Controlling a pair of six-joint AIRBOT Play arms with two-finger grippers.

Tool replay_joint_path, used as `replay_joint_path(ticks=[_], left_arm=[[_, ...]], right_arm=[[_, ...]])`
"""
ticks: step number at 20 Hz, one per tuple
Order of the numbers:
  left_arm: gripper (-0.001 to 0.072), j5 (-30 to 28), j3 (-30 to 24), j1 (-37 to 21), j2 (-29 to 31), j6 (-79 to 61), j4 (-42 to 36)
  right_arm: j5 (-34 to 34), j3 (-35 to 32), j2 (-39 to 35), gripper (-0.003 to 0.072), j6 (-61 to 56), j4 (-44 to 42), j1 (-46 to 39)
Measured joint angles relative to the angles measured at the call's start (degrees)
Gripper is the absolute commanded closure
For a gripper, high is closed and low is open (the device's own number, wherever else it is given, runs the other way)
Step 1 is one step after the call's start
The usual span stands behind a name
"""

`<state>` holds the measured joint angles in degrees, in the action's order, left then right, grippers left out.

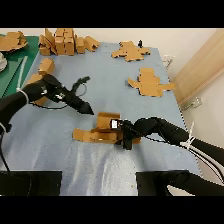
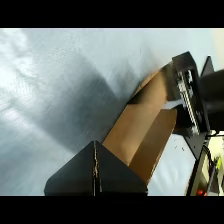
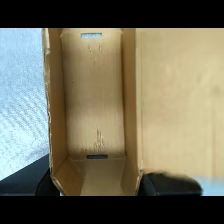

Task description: Fold the box.

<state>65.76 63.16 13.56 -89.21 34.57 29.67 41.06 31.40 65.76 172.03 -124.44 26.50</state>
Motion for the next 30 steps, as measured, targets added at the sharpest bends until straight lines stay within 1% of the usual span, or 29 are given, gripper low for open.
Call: replay_joint_path(ticks=[3, 5, 6, 8, 10, 12, 14, 16, 18, 19, 26, 30], left_arm=[[0.0698, 1.97, -3.04, -6.84, 2.71, -9.9, -1.73], [0.0699, 2.19, -4.59, -8.9, 3.89, -16.37, -1.62], [0.0699, 2.12, -5.25, -8.9, 4.35, -19.5, -1.09], [0.07, 1.16, -6.71, -7.5, 5.55, -25.59, 1.64], [0.0699, 0.15, -8.96, -4.28, 7.8, -31.15, 5.25], [0.0698, -3.02, -12.31, -0.61, 11.23, -36.79, 8.79], [0.0695, -7.15, -16.04, 2.89, 15.08, -41.99, 10.45], [0.0685, -9.88, -18.97, 5.53, 18.05, -45.35, 11.41], [0.0118, -10.78, -20.65, 7.08, 19.5, -46.14, 12.11], [0.0095, -11.45, -21.22, 7.69, 19.96, -45.99, 12.35], [0.0092, -12.5, -22.47, 10.4, 20.87, -42.42, 12.92], [0.0092, -16.46, -22.6, 13.86, 20.87, -39.06, 12.81]], right_arm=[[0.0, 0.0, 0.0, 0.0147, -0.02, 0.0, 0.0], [0.0, 0.0, 0.0, 0.0146, -0.04, 0.0, 0.0], [0.0, 0.0, 0.0, 0.0146, -0.04, 0.0, 0.0], [0.0, 0.0, 0.0, 0.0146, -0.04, 0.0, 0.0], [0.0, 0.0, 0.0, 0.0146, -0.04, 0.0, 0.0], [0.0, 0.0, 0.0, 0.0146, -0.04, 0.0, 0.0], [0.0, 0.0, 0.0, 0.0146, -0.04, 0.0, 0.0], [0.0, 0.0, 0.0, 0.0146, -0.04, 0.0, 0.0], [0.0, 0.0, 0.0, 0.0146, -0.04, 0.0, 0.0], [0.0, 0.0, 0.0, 0.0146, -0.04, 0.0, 0.0], [0.0, 0.0, 0.0, 0.0146, -0.04, 0.0, 0.0], [-0.02, 0.0, 0.0, 0.0146, -0.04, 0.0, 0.0]])
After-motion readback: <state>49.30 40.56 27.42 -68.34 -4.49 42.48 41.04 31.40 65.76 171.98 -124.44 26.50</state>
